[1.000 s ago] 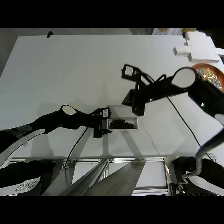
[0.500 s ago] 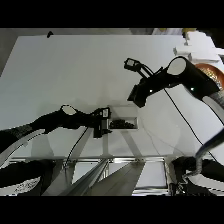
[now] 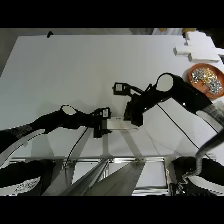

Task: Fold the box and place the chain.

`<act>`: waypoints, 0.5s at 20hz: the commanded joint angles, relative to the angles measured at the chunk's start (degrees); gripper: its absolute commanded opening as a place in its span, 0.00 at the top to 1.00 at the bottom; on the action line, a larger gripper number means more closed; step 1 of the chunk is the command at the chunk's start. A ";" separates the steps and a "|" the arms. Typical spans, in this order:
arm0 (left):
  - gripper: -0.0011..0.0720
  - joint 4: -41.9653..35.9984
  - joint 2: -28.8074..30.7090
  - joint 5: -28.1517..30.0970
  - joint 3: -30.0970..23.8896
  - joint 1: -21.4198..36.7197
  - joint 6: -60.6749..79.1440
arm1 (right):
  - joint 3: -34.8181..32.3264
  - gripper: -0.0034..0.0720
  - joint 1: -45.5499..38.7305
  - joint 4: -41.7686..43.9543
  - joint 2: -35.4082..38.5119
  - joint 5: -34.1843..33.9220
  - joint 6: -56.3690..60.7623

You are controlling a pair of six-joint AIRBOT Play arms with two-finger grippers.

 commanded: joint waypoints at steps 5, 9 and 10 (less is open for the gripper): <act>0.80 0.00 0.00 0.02 0.02 -0.02 0.00 | -4.66 0.60 6.32 -1.75 2.99 -6.88 -5.97; 0.80 0.00 0.00 0.02 0.02 -0.02 0.00 | -4.66 0.58 6.60 -4.52 2.99 -10.36 -5.92; 0.80 0.00 0.00 0.02 0.02 -0.02 0.00 | -4.66 0.58 6.60 -5.73 2.99 -10.32 -5.88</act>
